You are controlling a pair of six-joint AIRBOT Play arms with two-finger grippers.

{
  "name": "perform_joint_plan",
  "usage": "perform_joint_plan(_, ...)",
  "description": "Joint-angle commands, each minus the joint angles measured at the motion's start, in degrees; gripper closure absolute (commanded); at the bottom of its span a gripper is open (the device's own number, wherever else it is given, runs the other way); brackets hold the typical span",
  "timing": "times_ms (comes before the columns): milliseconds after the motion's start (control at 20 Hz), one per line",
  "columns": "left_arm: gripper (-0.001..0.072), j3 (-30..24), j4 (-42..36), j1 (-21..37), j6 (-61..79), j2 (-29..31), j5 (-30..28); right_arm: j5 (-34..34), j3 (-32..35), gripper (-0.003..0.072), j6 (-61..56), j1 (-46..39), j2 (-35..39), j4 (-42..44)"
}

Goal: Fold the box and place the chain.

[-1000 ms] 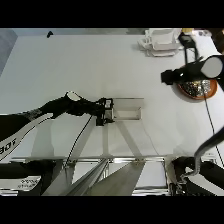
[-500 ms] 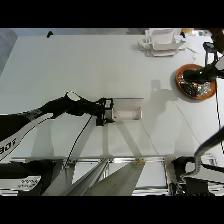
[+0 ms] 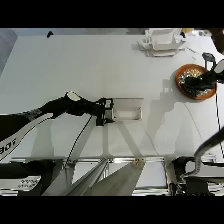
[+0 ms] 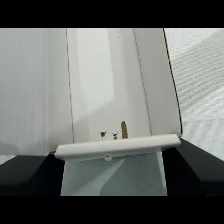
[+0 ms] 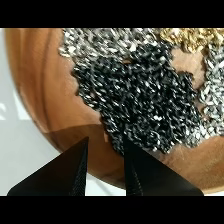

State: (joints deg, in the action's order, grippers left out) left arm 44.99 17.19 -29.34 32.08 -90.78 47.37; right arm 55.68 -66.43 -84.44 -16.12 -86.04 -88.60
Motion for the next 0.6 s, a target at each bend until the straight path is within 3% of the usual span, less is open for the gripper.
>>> perform_joint_plan(0,0.0697,0.04,0.02,0.02,0.02,0.02,0.00,1.36,-0.04,0.0476,-1.05,-0.09,-1.11,-1.20)
perform_joint_plan(50,0.0697,0.04,0.02,0.02,0.02,0.02,0.00,1.49,-0.04,0.0513,-1.07,-0.09,-1.57,-1.20)
perform_joint_plan(450,0.0697,0.04,0.02,0.02,0.00,0.02,0.00,2.10,-0.04,0.0517,-1.25,-0.09,-3.02,-2.10)
perform_joint_plan(550,0.0697,0.04,0.02,0.02,0.02,0.02,0.00,2.10,-0.04,0.0596,-1.25,-0.09,-3.02,-2.29)
